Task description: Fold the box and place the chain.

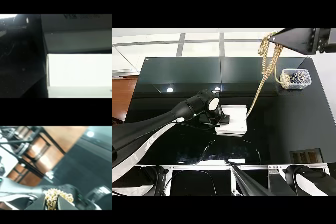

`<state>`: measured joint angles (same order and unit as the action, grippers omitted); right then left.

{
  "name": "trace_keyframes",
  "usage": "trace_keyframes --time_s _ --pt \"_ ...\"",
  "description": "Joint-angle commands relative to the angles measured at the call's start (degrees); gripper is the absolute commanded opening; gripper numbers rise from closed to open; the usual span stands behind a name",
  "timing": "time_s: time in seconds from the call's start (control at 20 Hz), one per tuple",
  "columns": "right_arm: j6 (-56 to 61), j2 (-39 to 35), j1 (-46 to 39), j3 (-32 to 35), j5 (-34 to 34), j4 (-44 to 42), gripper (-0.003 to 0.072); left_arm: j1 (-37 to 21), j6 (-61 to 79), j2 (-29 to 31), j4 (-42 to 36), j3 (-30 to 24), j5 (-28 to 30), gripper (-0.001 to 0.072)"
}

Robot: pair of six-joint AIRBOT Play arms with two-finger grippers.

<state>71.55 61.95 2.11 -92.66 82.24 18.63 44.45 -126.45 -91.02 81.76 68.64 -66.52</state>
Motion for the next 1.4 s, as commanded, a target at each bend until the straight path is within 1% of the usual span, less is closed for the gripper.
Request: trace_keyframes --time_s 0.0,0.25,0.35,0.45,0.5,0.6,0.75,0.95,1.1,1.25,1.35 --pt "0.07 0.0 2.32 0.0 -1.29 -2.47 0.0009 0.0 0.02 0.0 0.02 -0.02 0.0 0.003" --pt "1.97 0.0 5.9 0.02 -2.71 6.69 0.0009 0.0 0.02 0.0 0.02 -0.02 0.0 0.003" --pt "2.4 0.0 6.23 0.04 -1.81 9.38 0.0009 0.0 0.02 0.0 0.02 -0.02 0.0 0.003" --pt "2.43 -0.02 6.49 1.49 0.9 11.82 0.0009 0.0 0.02 0.0 0.02 -0.02 0.02 0.003" --pt "2.4 -0.02 7.02 3.1 2.36 14.6 0.0009 0.0 0.02 0.0 0.02 -0.02 0.02 0.003" --pt "3.19 -0.02 8.68 8.15 2.75 19.74 0.0009 0.0 0.02 0.0 0.02 -0.02 0.02 0.003" --pt "3.1 -0.02 10.43 17.31 0.59 19.43 0.0009 0.0 0.02 0.0 0.02 -0.02 0.02 0.003" --pt "3.04 0.0 12.81 27.91 -6.73 18.91 0.0007 0.0 0.02 0.0 0.02 -0.02 0.0 0.003" --pt "3.08 0.0 13.03 33.4 -11.74 18.86 0.0008 0.0 0.02 0.0 0.02 -0.02 0.0 0.003" --pt "3.21 0.0 14.82 38.82 -14.69 18.86 0.0009 0.0 0.02 0.0 0.02 -0.02 0.0 0.003" --pt "3.21 0.0 17.27 42.45 -19.96 19.43 0.0009 0.02 0.02 0.0 0.0 -0.02 -0.02 0.003"
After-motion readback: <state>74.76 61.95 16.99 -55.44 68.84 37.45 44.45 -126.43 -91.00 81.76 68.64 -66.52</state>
